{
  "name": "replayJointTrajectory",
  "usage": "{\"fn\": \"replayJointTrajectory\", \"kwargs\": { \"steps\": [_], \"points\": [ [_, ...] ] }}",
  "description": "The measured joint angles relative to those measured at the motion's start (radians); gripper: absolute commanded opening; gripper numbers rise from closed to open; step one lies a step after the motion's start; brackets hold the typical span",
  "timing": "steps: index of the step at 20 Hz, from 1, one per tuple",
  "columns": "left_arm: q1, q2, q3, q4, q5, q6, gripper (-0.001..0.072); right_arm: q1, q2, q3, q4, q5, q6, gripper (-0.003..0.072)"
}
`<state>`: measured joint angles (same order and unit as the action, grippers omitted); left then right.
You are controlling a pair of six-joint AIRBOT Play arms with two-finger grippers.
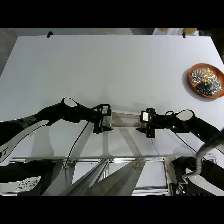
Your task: Fold the box and place the chain.
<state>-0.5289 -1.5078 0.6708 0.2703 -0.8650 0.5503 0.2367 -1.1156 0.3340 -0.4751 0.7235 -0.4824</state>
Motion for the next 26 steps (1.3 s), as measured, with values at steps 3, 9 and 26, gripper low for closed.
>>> {"fn": "replayJointTrajectory", "kwargs": {
  "steps": [3,9,26],
  "points": [
    [-0.016,0.0,0.0,0.0,0.01,0.016,0.0697,0.0,0.0,0.0,0.0,0.0,0.001,0.0424],
    [-0.03,0.0,0.0,0.0,0.019,0.026,0.0694,0.0,0.0,0.0,0.001,-0.001,0.002,0.0424],
    [-0.046,0.0,0.0,-0.038,0.061,0.014,0.0132,0.0,0.0,0.0,0.003,-0.005,0.004,0.0424]
  ]
}}
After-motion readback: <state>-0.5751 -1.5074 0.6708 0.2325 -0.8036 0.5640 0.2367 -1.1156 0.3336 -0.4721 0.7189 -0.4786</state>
